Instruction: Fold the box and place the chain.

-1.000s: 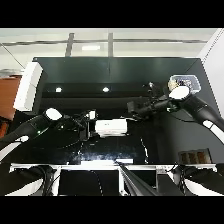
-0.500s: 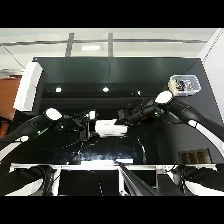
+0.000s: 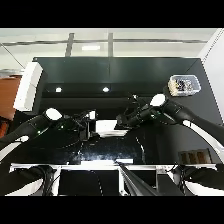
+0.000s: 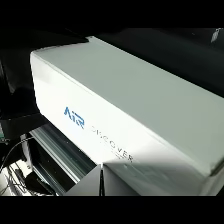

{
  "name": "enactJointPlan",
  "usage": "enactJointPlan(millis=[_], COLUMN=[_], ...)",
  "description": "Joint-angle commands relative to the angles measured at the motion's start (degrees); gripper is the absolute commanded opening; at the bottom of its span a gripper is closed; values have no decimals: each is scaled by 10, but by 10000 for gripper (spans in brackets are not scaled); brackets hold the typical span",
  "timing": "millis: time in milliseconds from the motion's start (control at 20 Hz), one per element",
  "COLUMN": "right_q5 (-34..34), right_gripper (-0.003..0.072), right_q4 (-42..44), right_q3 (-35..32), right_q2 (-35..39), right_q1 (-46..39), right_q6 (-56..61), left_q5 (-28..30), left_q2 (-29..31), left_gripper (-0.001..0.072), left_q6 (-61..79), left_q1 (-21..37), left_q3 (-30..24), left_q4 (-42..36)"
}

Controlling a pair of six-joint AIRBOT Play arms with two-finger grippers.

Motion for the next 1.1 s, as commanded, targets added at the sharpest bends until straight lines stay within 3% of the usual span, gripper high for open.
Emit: enactJointPlan(millis=[0, 300, 600, 700, 1050], right_q5=[-15, 13, 43, 52, 96], right_gripper=[26, 26, 26, 26, 26], right_q4=[-12, -8, -6, -6, -16], right_q3=[0, 16, 59, 60, 59], right_q2=[-6, 3, 92, 122, 170], right_q1=[1, -2, -84, -127, -197], right_q6=[0, -14, -15, -14, -15], left_q5=[0, 0, 0, 0, -13], left_q2=[0, 0, 0, 8, 119], left_gripper=[408, 408, 411, 712, 713], left_q6=[0, -1, -1, -16, -173], left_q1=[0, 0, 0, 0, 1], left_q3=[0, 0, 0, 0, 2], left_q4=[0, 0, 0, 1, 107])
